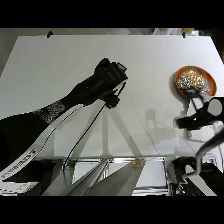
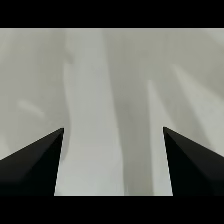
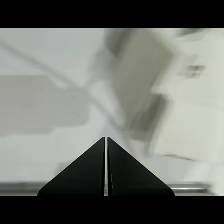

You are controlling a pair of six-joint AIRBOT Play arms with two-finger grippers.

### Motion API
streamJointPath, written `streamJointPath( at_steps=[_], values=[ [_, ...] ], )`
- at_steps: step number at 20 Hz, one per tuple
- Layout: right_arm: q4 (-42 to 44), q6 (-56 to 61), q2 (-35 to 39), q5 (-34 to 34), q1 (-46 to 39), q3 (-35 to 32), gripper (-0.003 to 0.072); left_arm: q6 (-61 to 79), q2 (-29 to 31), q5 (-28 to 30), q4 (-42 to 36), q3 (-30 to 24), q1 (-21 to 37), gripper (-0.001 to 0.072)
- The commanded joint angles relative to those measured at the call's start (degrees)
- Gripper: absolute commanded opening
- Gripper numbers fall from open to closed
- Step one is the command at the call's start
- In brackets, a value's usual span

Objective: Fold the box and place the chain.

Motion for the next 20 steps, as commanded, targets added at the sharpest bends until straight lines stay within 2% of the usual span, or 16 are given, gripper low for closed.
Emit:
streamJointPath(
  at_steps=[1,2,3,4,5,6,13,15,17,19,20],
  values=[
    [-18.4,1.9,-0.2,-3.3,-7.6,4.6,0.0019,0.2,-0.1,14.1,0.0,0.0,0.0,0.0693],
    [-21.5,2.1,-0.6,-4.2,-11.2,5.0,0.0022,0.2,-0.2,16.0,-0.1,0.0,0.0,0.0693],
    [-21.7,2.1,-1.3,-6.5,-15.1,5.0,0.0112,0.2,-0.3,17.0,0.0,0.0,0.0,0.0693],
    [-21.6,1.6,-2.8,-7.8,-18.4,5.0,0.0313,0.2,-0.3,17.6,0.0,0.0,0.0,0.0693],
    [-21.9,0.3,-4.6,-8.2,-20.9,5.0,0.0458,1.4,-0.5,17.9,0.2,0.0,0.1,0.0693],
    [-22.5,0.0,-6.6,-9.0,-23.1,5.0,0.0474,3.0,-0.7,17.9,0.4,0.0,0.1,0.0693],
    [-28.5,0.3,-17.3,-13.2,-32.1,5.2,0.0451,6.4,-4.1,17.7,0.2,0.0,0.0,0.0693],
    [-28.6,0.5,-19.1,-14.0,-33.6,5.2,0.0406,6.4,-5.0,18.6,0.2,0.0,0.0,0.0693],
    [-28.5,0.5,-20.5,-15.8,-34.3,5.2,0.0395,6.4,-5.5,19.5,0.2,0.0,0.0,0.0693],
    [-27.8,0.5,-21.3,-17.8,-34.3,5.2,0.0293,6.5,-5.5,19.5,0.3,0.0,0.2,0.0693],
    [-27.1,0.6,-21.9,-17.9,-34.3,5.2,0.0284,7.1,-5.4,18.9,0.9,0.0,0.2,0.0693]
  ],
)
